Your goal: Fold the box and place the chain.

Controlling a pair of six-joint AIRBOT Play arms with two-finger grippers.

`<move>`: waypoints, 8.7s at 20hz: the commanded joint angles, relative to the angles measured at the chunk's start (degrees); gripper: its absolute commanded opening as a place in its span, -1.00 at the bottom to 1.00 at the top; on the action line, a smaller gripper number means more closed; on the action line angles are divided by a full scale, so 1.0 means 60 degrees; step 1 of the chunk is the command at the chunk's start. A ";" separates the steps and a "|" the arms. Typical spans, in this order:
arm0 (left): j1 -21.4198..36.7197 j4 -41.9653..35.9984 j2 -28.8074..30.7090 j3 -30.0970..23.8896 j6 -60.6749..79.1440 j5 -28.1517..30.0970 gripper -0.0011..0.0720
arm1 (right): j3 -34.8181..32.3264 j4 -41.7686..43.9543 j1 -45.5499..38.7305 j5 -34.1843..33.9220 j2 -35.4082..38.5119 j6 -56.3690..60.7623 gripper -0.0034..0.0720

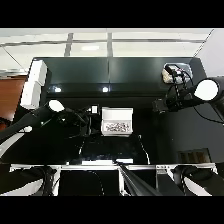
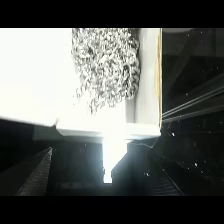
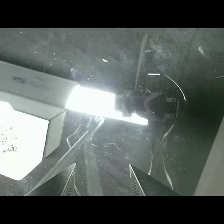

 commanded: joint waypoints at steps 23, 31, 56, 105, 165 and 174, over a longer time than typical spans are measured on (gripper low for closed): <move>-0.0801 -0.0798 -0.0510 0.0149 0.0528 0.0517 0.36 | -0.1195 0.2517 0.0047 -0.4484 -0.0262 -0.0827 1.00; -0.0809 -0.0794 -0.0510 0.0149 0.0528 0.0521 0.36 | -0.1151 0.5767 0.0481 -0.3417 -0.2084 -0.7960 1.00; -0.0812 -0.0790 -0.0510 0.0149 0.0528 0.0517 0.36 | -0.1858 0.5537 0.1523 -0.2401 -0.1668 -1.2571 -0.33; -0.0812 -0.0787 -0.0510 0.0149 0.0528 0.0517 0.36 | -0.2051 0.5778 0.1457 -0.2029 -0.0831 -1.0091 -0.11; -0.2983 0.2357 -0.1785 0.4014 -0.5563 -0.1169 0.98 | -0.1792 0.3548 -0.2860 0.0415 0.1672 -0.4175 -0.88; -0.3901 0.4098 -0.1912 0.4051 -0.7442 -0.0087 0.97 | -0.1792 0.3552 -0.2860 0.0361 0.1668 -0.4171 -0.88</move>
